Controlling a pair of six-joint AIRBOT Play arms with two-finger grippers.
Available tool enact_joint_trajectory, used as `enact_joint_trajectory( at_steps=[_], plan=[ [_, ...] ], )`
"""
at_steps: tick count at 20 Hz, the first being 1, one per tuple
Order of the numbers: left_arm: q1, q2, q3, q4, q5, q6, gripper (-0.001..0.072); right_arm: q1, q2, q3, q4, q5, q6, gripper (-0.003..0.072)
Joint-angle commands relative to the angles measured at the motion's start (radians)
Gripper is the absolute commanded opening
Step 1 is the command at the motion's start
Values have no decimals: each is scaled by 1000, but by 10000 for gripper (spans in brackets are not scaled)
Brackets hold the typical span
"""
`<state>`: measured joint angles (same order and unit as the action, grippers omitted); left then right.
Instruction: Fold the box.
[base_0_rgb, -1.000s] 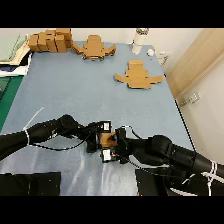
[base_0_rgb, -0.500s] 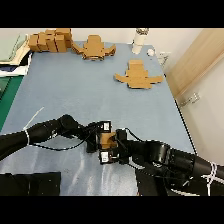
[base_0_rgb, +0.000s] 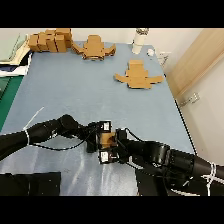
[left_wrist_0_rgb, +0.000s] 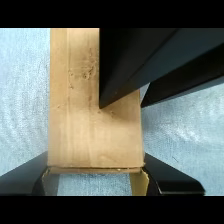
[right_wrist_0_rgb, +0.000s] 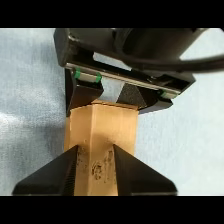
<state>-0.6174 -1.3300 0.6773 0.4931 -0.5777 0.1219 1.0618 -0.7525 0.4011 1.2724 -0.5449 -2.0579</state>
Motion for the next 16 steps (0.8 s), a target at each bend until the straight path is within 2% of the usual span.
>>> enact_joint_trajectory(
  at_steps=[1,4,5,6,11,13,16],
  plan=[
    [0,0,0,0,0,1,412,0,-15,0,-38,-3,61,289],
    [0,0,0,0,-1,1,411,3,-15,1,-39,-6,68,256],
    [0,0,0,1,-1,1,412,8,-13,2,-39,-14,68,210],
    [0,0,0,0,-1,1,411,20,-13,3,-43,-21,68,198],
    [0,0,0,0,0,1,411,43,-13,4,-46,-25,69,197],
    [0,0,0,1,0,1,411,43,-13,15,-47,-34,68,159],
    [0,0,0,1,0,1,412,44,-13,33,-53,-43,68,160]
  ],
)
